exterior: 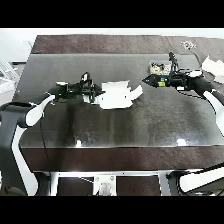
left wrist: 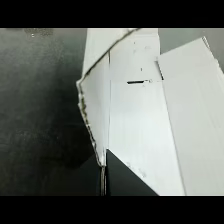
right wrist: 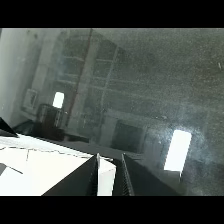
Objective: Fold the box and place the chain.
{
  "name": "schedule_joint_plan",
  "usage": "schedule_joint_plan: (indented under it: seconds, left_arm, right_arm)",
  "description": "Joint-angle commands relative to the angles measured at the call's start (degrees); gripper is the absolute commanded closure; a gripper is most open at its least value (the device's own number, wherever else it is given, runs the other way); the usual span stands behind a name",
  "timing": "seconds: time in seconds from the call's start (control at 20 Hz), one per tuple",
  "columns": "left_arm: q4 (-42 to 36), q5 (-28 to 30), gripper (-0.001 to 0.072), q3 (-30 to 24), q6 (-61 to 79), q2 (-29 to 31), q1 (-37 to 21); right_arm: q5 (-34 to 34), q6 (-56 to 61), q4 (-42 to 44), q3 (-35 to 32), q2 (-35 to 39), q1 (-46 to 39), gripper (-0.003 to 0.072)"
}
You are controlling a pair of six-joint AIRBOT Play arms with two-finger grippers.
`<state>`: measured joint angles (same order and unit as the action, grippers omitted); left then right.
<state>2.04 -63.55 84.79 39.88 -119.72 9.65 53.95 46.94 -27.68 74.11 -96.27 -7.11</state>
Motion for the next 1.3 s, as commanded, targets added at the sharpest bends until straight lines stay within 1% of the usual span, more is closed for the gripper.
schedule_joint_plan:
  seconds: [0.0,0.5,0.6,0.7,0.75,0.8,0.85,0.95,1.05,1.25]
  left_arm:
    - [-2.93,-0.55,0.0689,0.07,2.95,-0.85,0.02]
    - [-2.01,-0.59,0.0688,0.07,2.19,-1.11,-0.13]
    - [-2.01,-0.57,0.0688,0.07,2.19,-1.11,-0.11]
    - [-2.01,-0.57,0.0688,0.07,2.16,-1.11,-0.13]
    - [-2.01,-0.55,0.0688,0.07,2.16,-1.11,-0.11]
    - [-1.99,-0.55,0.0688,0.07,2.16,-1.11,-0.13]
    - [-1.99,-0.55,0.0688,0.07,2.14,-1.11,-0.11]
    - [-2.01,-0.57,0.0688,0.07,2.03,-1.11,-0.11]
    - [-2.01,-0.61,0.0688,0.07,2.01,-1.09,-0.11]
    - [-1.99,-0.94,0.0687,0.07,1.09,-1.07,-0.13]
  right_arm:
    - [0.11,-0.76,0.00,-0.02,0.02,0.00,0.0485]
    - [0.28,-1.18,-0.42,-0.02,0.04,-1.55,0.0485]
    - [3.80,-1.16,-0.20,0.00,0.24,-1.66,0.0485]
    - [9.88,-2.89,2.49,0.00,1.01,-1.53,0.0488]
    - [11.72,-3.82,4.00,0.00,1.64,-1.49,0.0495]
    - [12.15,-4.57,4.83,0.00,2.78,-1.49,0.0575]
    - [12.13,-4.68,5.09,0.04,3.98,-1.53,0.0618]
    - [12.20,-5.62,5.14,-0.02,6.12,-1.18,0.0671]
    - [12.61,-5.11,4.11,-0.59,6.03,0.31,0.0671]
    - [11.91,-3.89,1.27,-5.51,5.97,3.87,0.0672]
